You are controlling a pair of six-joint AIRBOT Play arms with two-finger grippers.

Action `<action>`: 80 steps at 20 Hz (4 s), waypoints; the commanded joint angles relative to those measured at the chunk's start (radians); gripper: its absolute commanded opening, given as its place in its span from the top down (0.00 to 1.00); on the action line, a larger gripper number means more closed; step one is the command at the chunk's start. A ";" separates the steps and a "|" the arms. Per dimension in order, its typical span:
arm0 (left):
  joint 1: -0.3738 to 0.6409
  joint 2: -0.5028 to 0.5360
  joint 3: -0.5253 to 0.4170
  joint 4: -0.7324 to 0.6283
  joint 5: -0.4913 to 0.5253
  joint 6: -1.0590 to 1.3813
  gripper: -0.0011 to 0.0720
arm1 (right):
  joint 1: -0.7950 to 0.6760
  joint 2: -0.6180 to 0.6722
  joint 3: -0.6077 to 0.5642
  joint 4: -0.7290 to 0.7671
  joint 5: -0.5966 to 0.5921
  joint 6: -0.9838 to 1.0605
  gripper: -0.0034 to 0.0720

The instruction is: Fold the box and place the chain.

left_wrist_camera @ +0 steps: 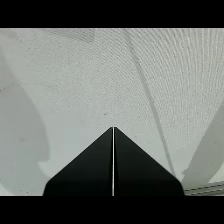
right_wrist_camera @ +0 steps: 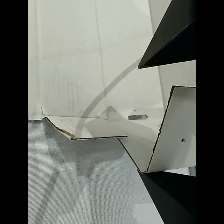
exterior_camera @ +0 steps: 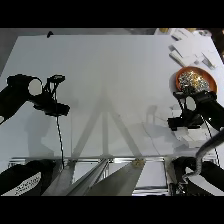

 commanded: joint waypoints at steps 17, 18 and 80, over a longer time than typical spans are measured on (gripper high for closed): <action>0.001 0.000 0.000 0.000 0.000 0.000 0.98 | 0.000 -0.001 0.000 0.002 -0.163 0.002 0.05; 0.001 0.000 0.000 0.000 0.000 0.000 0.97 | 0.000 -0.001 0.000 0.019 -0.217 0.024 0.05; 0.002 -0.010 -0.001 -0.111 0.190 0.206 0.23 | 0.395 0.406 -0.253 0.351 -0.631 -0.056 0.93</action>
